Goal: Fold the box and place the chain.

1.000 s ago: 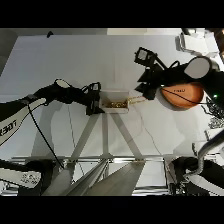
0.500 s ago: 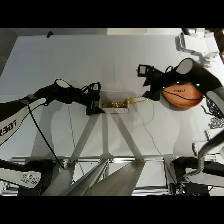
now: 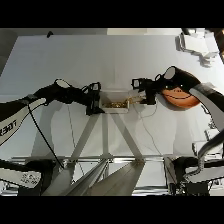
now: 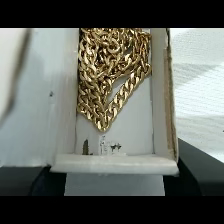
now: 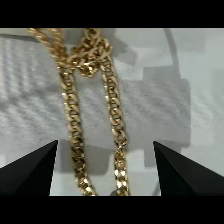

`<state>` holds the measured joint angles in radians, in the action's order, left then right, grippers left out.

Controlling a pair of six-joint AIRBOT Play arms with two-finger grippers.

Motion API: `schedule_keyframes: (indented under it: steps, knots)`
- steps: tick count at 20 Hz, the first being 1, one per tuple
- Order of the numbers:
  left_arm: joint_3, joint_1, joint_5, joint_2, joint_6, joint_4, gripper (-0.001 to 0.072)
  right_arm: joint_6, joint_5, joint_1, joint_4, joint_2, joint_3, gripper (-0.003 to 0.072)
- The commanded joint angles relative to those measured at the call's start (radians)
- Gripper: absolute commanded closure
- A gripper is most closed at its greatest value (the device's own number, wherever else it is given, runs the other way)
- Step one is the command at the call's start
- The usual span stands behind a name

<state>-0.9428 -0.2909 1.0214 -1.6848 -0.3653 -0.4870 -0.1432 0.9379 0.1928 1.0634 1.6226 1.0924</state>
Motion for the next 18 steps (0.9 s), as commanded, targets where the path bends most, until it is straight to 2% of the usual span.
schedule_keyframes:
  steps: [1,2,4,5,6,12,18]
  knots:
    - [0.0,0.0,0.0,0.0,0.0,0.0,0.0523,-0.019,-0.025,0.003,0.001,0.026,0.0,0.0035]
    - [0.0,0.0,0.0,0.0,0.0,0.0,0.0523,-0.019,-0.008,0.003,0.001,0.026,0.0,0.0106]
    - [0.0,0.0,0.0,0.0,0.0,0.0,0.0523,-0.018,0.041,0.003,0.004,0.026,0.0,0.0465]
    - [0.0,0.0,0.0,0.0,0.0,0.0,0.0523,-0.015,0.066,0.004,0.006,0.026,0.0,0.0613]
    - [0.0,0.0,0.0,0.0,0.0,0.0,0.0523,-0.007,0.085,0.004,0.011,0.026,0.0,0.0661]
    - [0.0,0.0,0.0,0.0,0.0,0.0,0.0523,0.256,0.117,0.033,0.001,-0.03,0.0,0.0679]
    - [0.0,0.0,0.0,0.0,0.0,0.0,0.0523,0.474,0.125,0.038,-0.207,-0.225,0.0,0.068]
